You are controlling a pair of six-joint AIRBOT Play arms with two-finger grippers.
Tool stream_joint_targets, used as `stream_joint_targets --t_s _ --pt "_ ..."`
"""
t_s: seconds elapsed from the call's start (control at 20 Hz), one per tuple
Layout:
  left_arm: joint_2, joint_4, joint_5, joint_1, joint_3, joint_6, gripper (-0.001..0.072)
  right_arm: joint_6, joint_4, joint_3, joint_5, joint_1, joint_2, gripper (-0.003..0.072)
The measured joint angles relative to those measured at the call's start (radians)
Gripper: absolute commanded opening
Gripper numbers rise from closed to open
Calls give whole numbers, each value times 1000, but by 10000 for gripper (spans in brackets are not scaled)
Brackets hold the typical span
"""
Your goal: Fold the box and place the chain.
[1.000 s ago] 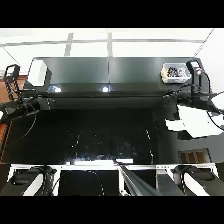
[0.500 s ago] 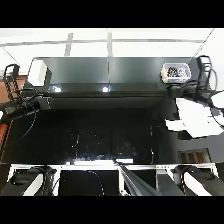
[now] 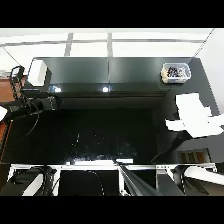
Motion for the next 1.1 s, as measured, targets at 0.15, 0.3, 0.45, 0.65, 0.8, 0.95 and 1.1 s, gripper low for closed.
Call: stream_joint_targets --t_s 0.15,0.3,0.45,0.65,0.8,0.95,1.1 --pt "-27 -34 -33 0 0 -2 698 -135 32 157 206 -84 -161 707" --pt "-42 -80 -40 0 0 -2 698 -277 62 232 358 -113 -259 707" --pt "-47 -108 -39 0 0 -2 699 -388 64 256 442 -125 -300 524" --pt "-50 -124 -39 0 0 1 698 -459 59 245 502 -127 -318 97" --pt "-50 -128 -40 0 0 1 698 -481 57 232 541 -116 -311 12" --pt "-50 -130 -40 0 0 1 698 -488 90 201 550 -93 -249 12" --pt "-50 -130 -39 0 0 1 698 -483 188 99 530 -50 -126 12"
